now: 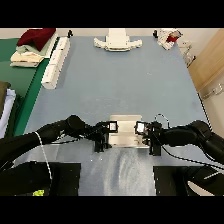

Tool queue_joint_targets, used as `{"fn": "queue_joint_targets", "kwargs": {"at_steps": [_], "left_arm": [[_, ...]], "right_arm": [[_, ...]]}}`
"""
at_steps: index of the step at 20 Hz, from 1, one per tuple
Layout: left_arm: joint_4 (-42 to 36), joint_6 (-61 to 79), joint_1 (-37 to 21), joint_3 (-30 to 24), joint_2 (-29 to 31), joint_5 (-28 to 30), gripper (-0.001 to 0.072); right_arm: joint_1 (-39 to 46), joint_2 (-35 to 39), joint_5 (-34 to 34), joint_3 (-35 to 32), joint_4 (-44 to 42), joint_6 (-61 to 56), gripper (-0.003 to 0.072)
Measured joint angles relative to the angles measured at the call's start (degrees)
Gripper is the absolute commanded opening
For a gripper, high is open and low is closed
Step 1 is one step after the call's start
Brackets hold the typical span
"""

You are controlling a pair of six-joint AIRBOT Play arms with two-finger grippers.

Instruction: Fold the box.

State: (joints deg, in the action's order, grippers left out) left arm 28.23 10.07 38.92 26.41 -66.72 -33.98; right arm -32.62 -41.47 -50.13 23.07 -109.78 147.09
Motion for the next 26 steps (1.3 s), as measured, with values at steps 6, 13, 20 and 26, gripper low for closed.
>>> {"fn": "queue_joint_targets", "kwargs": {"at_steps": [6, 13, 20, 26], "left_arm": [[0.00, 0.00, 0.00, 0.02, 0.00, 0.00, 0.0524], [0.02, 0.02, 0.00, 0.00, 0.00, 0.00, 0.0524], [-0.04, -0.13, 0.00, 0.00, 0.00, -0.04, 0.0523], [-0.02, 0.02, 0.00, 0.00, 0.00, -0.02, 0.0524]], "right_arm": [[0.00, -1.09, 1.79, -0.04, -3.67, 3.65, 0.0084], [0.00, -4.11, 4.55, -0.04, -8.31, 7.52, 0.0570], [0.02, -6.34, 7.06, -0.04, -9.75, 9.49, 0.0653], [0.00, -5.60, 7.02, 0.26, -7.54, 7.43, 0.0139]]}}
